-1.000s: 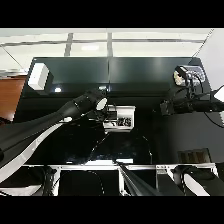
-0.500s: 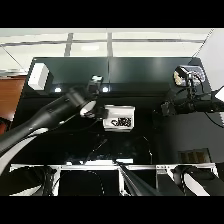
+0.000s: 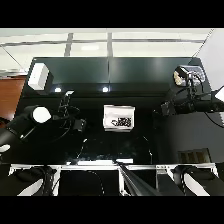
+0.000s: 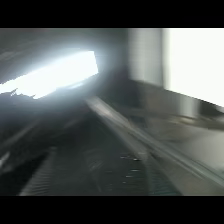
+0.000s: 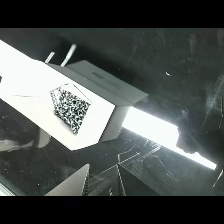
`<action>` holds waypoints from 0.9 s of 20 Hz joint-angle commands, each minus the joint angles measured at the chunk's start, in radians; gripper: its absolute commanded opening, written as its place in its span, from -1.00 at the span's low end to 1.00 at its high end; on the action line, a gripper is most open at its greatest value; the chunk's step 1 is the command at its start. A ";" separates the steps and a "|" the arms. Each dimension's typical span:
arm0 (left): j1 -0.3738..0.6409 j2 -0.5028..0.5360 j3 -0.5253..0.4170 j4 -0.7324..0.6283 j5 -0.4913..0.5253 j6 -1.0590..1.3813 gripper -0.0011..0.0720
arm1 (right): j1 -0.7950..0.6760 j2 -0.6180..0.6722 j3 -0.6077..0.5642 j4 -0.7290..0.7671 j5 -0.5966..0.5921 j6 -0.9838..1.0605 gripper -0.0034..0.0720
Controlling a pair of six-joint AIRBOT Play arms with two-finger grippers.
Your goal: Fold the box and place the chain.
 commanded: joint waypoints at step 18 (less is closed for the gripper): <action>-0.006 -0.385 0.137 -0.449 0.054 1.481 0.97 | 0.000 0.000 0.001 0.001 0.002 0.052 -0.37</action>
